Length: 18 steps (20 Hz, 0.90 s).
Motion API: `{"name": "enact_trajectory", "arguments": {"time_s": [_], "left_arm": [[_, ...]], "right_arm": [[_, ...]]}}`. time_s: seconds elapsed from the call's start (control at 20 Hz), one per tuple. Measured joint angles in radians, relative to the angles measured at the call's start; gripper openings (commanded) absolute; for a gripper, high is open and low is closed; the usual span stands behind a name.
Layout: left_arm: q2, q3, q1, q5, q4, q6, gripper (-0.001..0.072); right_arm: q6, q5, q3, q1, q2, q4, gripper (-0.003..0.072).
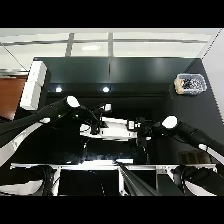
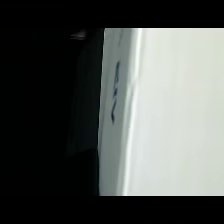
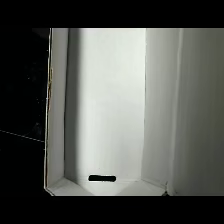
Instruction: Fold the box and place the chain.
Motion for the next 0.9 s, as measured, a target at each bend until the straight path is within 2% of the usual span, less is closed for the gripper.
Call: {"name": "enact_trajectory", "arguments": {"time_s": [0.05, 0.1, 0.15, 0.2, 0.25, 0.45, 0.55, 0.6, 0.65, 0.7, 0.9], "left_arm": [[0.0, 0.0, 0.0, -0.006, -0.001, 0.0, 0.0035], [0.0, 0.0, 0.0, -0.01, -0.002, -0.005, 0.008], [0.0, 0.0, 0.0, -0.014, -0.006, -0.019, 0.0261], [0.003, 0.0, 0.001, -0.021, -0.014, -0.036, 0.0362], [0.006, 0.0, 0.004, -0.032, -0.011, -0.05, 0.0411], [0.05, 0.007, 0.041, -0.079, 0.04, -0.127, 0.0413], [0.093, 0.009, 0.071, -0.101, 0.085, -0.188, 0.041], [0.122, 0.01, 0.087, -0.118, 0.109, -0.227, 0.0373], [0.149, 0.01, 0.101, -0.128, 0.137, -0.271, 0.0149], [0.182, 0.01, 0.116, -0.148, 0.177, -0.327, 0.0033], [0.299, 0.005, 0.142, -0.285, 0.285, -0.524, 0.0032]], "right_arm": [[-0.001, 0.0, 0.0, 0.0, 0.0, 0.0, 0.0422], [-0.001, 0.0, 0.0, 0.0, 0.0, 0.0, 0.0422], [0.0, -0.001, 0.0, 0.0, 0.0, 0.0, 0.0422], [0.0, -0.003, 0.0, 0.0, 0.0, 0.0, 0.0422], [0.0, -0.003, 0.0, 0.0, -0.001, 0.0, 0.0422], [0.0, -0.004, 0.0, 0.0, 0.0, -0.002, 0.0422], [0.0, -0.004, 0.0, 0.0, 0.0, -0.003, 0.0422], [0.0, -0.004, 0.0, 0.0, 0.0, -0.003, 0.0422], [0.0, -0.004, 0.0, 0.0, -0.001, -0.003, 0.0422], [0.0, -0.004, 0.0, 0.0, 0.0, -0.003, 0.0422], [-0.005, -0.003, 0.0, 0.0, 0.0, -0.019, 0.042]]}}
